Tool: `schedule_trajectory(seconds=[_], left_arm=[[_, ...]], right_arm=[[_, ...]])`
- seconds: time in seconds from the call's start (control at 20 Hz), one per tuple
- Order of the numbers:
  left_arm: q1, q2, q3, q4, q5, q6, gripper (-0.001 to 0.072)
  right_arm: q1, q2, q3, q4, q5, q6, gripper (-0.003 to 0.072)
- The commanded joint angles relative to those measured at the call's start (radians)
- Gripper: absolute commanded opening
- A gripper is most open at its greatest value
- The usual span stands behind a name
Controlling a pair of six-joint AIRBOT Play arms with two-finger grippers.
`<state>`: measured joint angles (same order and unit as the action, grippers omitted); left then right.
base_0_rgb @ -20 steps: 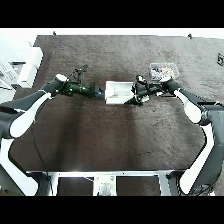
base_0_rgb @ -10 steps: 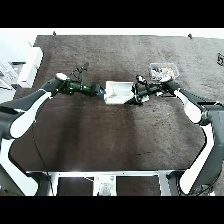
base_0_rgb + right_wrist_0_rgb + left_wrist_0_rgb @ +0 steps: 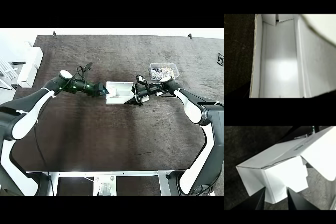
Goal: Fold the box and place the chain.
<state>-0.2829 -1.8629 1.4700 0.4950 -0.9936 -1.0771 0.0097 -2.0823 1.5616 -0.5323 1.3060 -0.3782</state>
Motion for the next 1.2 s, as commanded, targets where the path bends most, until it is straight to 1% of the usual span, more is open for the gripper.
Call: schedule_trajectory(seconds=[0.0, 0.05, 0.35, 0.8, 1.0, 1.1, 1.15], left_arm=[[-0.02, 0.0, 0.018, 0.077, 0.0, -0.088, 0.033], [-0.023, 0.0, 0.019, 0.098, 0.001, -0.109, 0.033], [-0.035, 0.001, 0.039, 0.121, 0.019, -0.146, 0.033], [-0.1, 0.001, 0.145, 0.335, 0.05, -0.312, 0.0331], [-0.118, 0.001, 0.15, 0.367, 0.063, -0.338, 0.0334], [-0.119, 0.001, 0.15, 0.369, 0.063, -0.337, 0.0617], [-0.119, 0.001, 0.15, 0.37, 0.06, -0.337, 0.0591]], right_arm=[[0.001, 0.0, 0.0, 0.0, 0.0, 0.0, 0.0408], [0.001, 0.0, 0.0, 0.0, 0.0, 0.0, 0.0408], [0.001, 0.0, 0.0, 0.0, 0.0, 0.0, 0.0408], [0.001, 0.0, 0.0, 0.0, 0.0, 0.0, 0.0408], [0.001, 0.0, 0.0, 0.0, 0.0, 0.0, 0.0407], [0.001, 0.0, 0.0, 0.0, 0.0, 0.0, 0.0408], [0.001, 0.0, 0.0, 0.0, 0.0, 0.0, 0.0408]])
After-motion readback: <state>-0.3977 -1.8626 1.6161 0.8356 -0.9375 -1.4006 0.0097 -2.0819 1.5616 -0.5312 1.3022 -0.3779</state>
